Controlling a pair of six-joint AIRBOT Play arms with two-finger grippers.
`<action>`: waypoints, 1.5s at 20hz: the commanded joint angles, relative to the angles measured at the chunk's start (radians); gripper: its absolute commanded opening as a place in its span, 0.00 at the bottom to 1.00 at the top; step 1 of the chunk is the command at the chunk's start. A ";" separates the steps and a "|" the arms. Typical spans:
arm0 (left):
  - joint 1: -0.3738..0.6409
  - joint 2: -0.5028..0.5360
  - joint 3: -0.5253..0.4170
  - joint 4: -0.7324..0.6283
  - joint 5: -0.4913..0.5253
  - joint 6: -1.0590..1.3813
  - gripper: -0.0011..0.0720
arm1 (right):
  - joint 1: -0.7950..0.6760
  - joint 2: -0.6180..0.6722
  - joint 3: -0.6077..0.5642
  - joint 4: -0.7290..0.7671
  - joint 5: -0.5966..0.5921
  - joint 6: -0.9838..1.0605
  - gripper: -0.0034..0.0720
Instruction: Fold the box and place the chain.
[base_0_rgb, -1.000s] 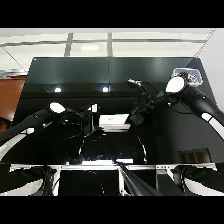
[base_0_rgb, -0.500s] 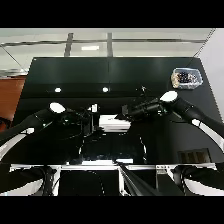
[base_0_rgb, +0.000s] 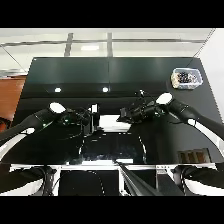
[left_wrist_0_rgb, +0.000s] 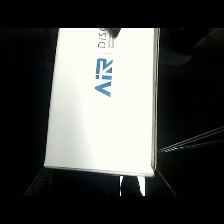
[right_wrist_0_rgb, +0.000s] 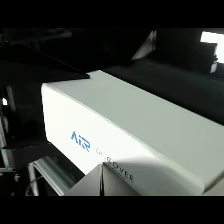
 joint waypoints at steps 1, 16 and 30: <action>0.000 0.000 0.000 -0.002 0.000 -0.001 0.47 | 0.016 -0.018 -0.001 -0.047 -0.029 0.007 0.07; 0.000 0.014 0.000 -0.002 -0.001 -0.002 0.69 | -0.348 0.301 0.159 -0.376 0.258 -0.206 0.07; -0.117 0.071 0.154 -0.021 -0.044 -0.140 0.99 | -0.526 0.349 0.159 -0.443 0.357 -0.187 0.07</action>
